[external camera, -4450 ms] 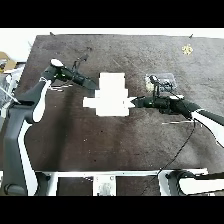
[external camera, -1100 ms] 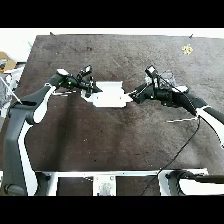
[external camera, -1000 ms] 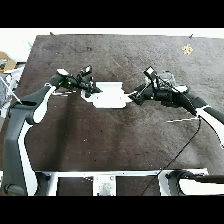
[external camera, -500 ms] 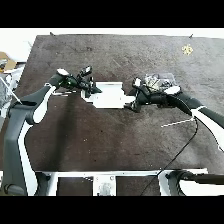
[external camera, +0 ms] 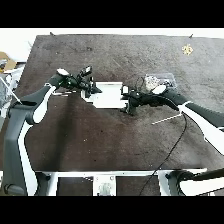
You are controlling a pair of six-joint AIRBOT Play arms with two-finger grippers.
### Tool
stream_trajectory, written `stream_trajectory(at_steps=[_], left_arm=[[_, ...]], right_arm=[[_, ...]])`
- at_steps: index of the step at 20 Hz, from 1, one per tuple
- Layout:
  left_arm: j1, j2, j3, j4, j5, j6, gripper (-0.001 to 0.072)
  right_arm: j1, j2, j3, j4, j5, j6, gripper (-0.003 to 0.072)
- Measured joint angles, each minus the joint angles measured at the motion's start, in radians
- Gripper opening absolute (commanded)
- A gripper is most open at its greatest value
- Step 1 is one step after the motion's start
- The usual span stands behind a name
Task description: Fold the box and place the chain.
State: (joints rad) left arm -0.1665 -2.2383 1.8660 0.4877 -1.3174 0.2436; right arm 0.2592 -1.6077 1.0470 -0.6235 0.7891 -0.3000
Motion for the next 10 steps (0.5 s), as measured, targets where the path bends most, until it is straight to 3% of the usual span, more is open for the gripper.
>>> stream_trajectory(at_steps=[10], left_arm=[[0.0, 0.0, 0.0, 0.0, 0.0, 0.0, 0.0011]], right_arm=[[0.015, -0.04, 0.079, -0.02, -0.13, 0.062, 0.0637]])
